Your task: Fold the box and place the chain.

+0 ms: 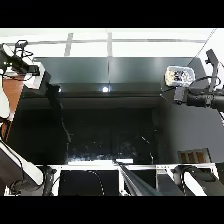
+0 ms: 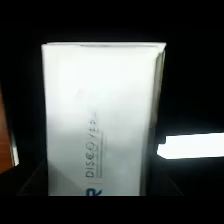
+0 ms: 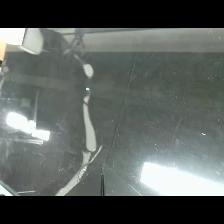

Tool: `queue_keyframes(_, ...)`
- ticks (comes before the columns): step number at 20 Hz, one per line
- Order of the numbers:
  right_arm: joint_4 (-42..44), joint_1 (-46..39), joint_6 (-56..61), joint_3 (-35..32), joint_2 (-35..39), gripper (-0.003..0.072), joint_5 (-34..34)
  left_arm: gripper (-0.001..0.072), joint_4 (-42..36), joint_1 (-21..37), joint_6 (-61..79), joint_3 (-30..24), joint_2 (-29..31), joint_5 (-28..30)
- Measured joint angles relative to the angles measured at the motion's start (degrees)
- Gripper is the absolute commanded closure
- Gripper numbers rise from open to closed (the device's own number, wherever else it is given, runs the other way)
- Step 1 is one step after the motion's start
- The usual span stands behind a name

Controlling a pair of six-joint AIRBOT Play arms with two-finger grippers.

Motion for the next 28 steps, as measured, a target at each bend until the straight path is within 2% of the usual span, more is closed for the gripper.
queue_keyframes(4,0.0,0.0,0.1,0.0,0.0,0.0673,-0.3,0.0001,1.0,-0.3,-1.4,0.6,3.2,-0.4)
queue_keyframes(6,-0.2,0.0,0.1,0.0,0.0,0.0673,-0.6,0.0065,1.3,-0.7,-1.7,0.8,6.4,-0.2)
queue_keyframes(7,-0.2,0.0,-0.2,-0.2,0.0,0.0673,-1.1,0.0265,1.4,-0.9,-2.4,0.9,8.2,-0.2)
queue_keyframes(8,-0.4,0.4,-0.7,-0.4,0.0,0.0673,-1.9,0.0509,1.4,-1.2,-3.7,0.9,10.2,-0.7)
queue_keyframes(9,-0.7,1.1,-1.5,-0.9,0.0,0.0673,-3.6,0.0681,1.2,-1.6,-5.2,0.9,12.1,-1.6)
queue_keyframes(12,-6.8,5.2,-3.8,-3.2,-0.4,0.0673,-9.9,0.0686,-4.7,-2.8,-8.6,-0.6,17.8,-6.6)
queue_keyframes(15,-16.9,8.5,-2.9,-7.6,-1.1,0.0673,-18.2,0.0686,-13.0,-5.9,-9.9,-7.1,24.4,-9.1)
queue_keyframes(18,-22.8,9.8,-1.7,-11.0,-1.4,0.0673,-22.1,0.0685,-15.9,-11.6,-10.5,-20.1,34.2,-5.9)
queue_keyframes(22,-25.9,10.5,-1.1,-12.5,-1.6,0.0672,-22.4,0.0684,-16.1,-18.5,-10.9,-46.0,52.5,3.4)
queue_keyframes(25,-26.8,10.7,-0.9,-12.8,-1.6,0.0673,-22.5,0.0684,-16.2,-20.2,-11.8,-65.3,67.6,8.2)
queue_keyframes(28,-27.1,10.7,-0.9,-13.0,-1.6,0.0673,-22.5,0.0682,-16.2,-19.9,-12.1,-78.6,80.0,10.3)
